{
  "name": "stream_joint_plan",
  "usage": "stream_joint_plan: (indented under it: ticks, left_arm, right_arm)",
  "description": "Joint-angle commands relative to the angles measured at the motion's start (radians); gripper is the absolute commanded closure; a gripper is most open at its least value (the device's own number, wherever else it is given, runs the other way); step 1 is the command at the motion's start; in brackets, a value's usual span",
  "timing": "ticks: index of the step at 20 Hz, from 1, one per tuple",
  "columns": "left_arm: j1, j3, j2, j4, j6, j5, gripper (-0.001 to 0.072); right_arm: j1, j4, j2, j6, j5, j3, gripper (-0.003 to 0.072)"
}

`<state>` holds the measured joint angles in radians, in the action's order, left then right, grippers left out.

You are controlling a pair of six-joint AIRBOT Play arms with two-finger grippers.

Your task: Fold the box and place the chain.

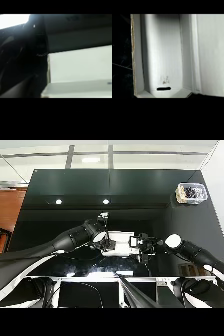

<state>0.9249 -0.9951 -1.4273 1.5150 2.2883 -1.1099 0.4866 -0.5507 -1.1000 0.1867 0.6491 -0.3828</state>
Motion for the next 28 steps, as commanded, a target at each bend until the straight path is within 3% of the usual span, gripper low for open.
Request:
stream_joint_plan:
  ticks: [1,7,8,9,11,15,16,17,23,24,25,28]
  left_arm:
    - [0.004,-0.008,-0.011,0.01,0.08,-0.016,0.0357]
    - [0.004,0.006,-0.011,0.01,0.119,0.018,0.0357]
    - [0.004,0.006,-0.011,0.008,0.124,0.03,0.0385]
    - [0.004,0.006,-0.011,-0.006,0.124,0.035,0.0507]
    - [0.004,0.006,-0.011,-0.009,0.124,0.037,0.0684]
    - [0.004,0.005,-0.011,-0.01,0.124,0.036,0.066]
    - [0.004,0.004,-0.011,-0.01,0.124,0.035,0.0516]
    - [0.004,0.003,-0.011,-0.009,0.129,0.035,0.0432]
    - [0.004,0.003,-0.011,-0.01,0.128,0.045,0.0414]
    - [0.004,0.004,-0.011,-0.01,0.128,0.054,0.0452]
    - [0.004,0.003,-0.011,-0.016,0.126,0.056,0.0681]
    - [0.004,0.004,-0.011,-0.016,0.124,0.056,0.0684]
  right_arm:
    - [0.0,0.0,-0.001,0.0,0.001,0.001,0.0376]
    - [0.0,0.0,-0.001,0.0,0.001,0.001,0.0376]
    - [0.0,0.0,-0.001,0.0,0.0,0.001,0.0376]
    - [0.0,0.0,-0.001,0.0,0.0,0.001,0.0376]
    - [0.0,0.0,-0.001,0.0,0.0,0.001,0.0376]
    - [0.0,0.0,-0.001,0.0,0.0,0.001,0.0375]
    - [0.0,0.0,-0.001,0.0,0.0,0.001,0.0376]
    - [0.0,0.0,-0.001,0.0,0.001,0.001,0.0376]
    - [0.0,0.0,-0.001,0.0,0.0,0.001,0.0376]
    - [0.0,0.0,-0.001,0.0,0.0,0.001,0.0376]
    - [0.0,0.0,-0.001,0.0,0.001,0.001,0.0376]
    - [0.0,0.0,-0.001,0.0,0.001,0.001,0.0376]
